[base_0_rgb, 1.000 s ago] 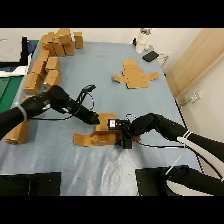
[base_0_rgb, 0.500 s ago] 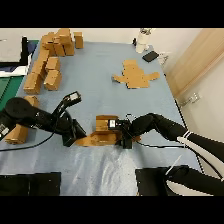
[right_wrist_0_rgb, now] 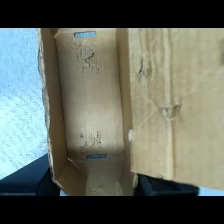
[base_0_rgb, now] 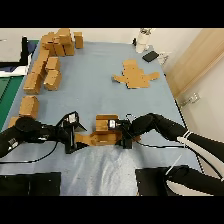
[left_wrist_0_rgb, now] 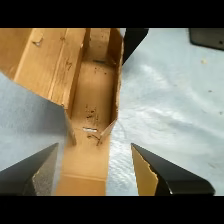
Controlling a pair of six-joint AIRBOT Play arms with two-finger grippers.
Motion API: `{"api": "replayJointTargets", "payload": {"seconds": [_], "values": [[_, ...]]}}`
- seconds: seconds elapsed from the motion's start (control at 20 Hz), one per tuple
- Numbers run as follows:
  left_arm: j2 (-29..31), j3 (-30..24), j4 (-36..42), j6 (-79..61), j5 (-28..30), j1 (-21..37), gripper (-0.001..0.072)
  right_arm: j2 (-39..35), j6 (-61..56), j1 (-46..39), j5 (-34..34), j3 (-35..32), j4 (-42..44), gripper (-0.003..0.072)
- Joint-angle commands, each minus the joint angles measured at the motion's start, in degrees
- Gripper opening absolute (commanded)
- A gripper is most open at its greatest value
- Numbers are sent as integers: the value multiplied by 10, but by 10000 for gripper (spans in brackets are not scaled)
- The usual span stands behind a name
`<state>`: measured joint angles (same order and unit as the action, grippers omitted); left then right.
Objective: Fold the box.
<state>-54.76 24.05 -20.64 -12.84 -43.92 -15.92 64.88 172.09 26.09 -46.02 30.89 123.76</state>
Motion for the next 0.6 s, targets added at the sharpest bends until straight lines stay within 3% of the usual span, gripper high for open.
{"api": "replayJointTargets", "payload": {"seconds": [0.0,0.15,0.25,0.4,0.45,0.5,0.55], "values": [[-46,5,17,-45,48,-22,706,0,0,0,0,0,-1,514],[-78,28,17,-46,45,-39,703,0,0,0,0,0,-1,513],[-103,43,17,-46,43,-48,535,0,0,0,0,0,-1,514],[-120,49,17,-57,45,-59,512,0,0,0,0,0,-1,514],[-120,49,16,-63,44,-59,265,0,0,0,0,0,-1,514],[-120,49,16,-64,45,-59,206,0,0,0,0,0,-2,513],[-120,49,16,-65,45,-59,206,0,0,0,0,0,-2,514]]}}
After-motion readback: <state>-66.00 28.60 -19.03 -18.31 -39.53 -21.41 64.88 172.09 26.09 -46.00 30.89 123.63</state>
